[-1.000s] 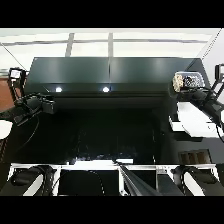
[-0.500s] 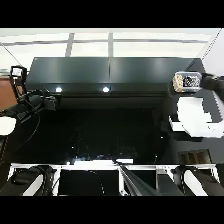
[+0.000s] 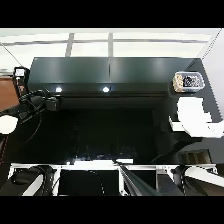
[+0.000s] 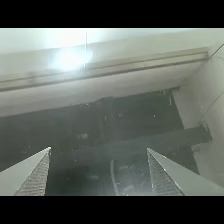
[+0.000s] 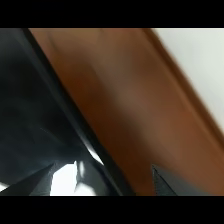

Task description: Fold the box and place the chain.

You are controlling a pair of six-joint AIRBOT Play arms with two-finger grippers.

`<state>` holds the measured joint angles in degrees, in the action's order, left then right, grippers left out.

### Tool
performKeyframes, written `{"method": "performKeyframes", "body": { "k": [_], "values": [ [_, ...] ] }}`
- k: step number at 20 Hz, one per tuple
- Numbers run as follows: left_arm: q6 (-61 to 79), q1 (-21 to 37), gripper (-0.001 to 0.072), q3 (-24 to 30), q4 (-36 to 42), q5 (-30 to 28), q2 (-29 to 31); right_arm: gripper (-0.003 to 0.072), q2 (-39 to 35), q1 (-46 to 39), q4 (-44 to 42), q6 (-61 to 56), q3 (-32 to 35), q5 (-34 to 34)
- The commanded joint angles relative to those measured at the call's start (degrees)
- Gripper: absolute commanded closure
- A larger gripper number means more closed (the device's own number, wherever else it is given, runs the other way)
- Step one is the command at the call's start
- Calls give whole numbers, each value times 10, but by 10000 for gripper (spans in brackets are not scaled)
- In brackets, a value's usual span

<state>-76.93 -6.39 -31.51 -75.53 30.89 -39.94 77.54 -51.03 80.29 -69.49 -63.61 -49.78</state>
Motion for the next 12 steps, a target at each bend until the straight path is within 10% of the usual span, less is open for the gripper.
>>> {"method": "performKeyframes", "body": {
  "k": [1, 7, 12],
  "values": [
    [0, 0, -2, 0, 0, 11, -6, -34, 84, -45, -2, 41, -40, -134],
    [0, 0, -2, 0, 0, 11, -12, -34, 155, -48, -132, 186, -63, -218],
    [0, 0, -2, 0, 13, 12, -12, 369, 154, -50, -134, 206, -68, -256]
  ]
}}
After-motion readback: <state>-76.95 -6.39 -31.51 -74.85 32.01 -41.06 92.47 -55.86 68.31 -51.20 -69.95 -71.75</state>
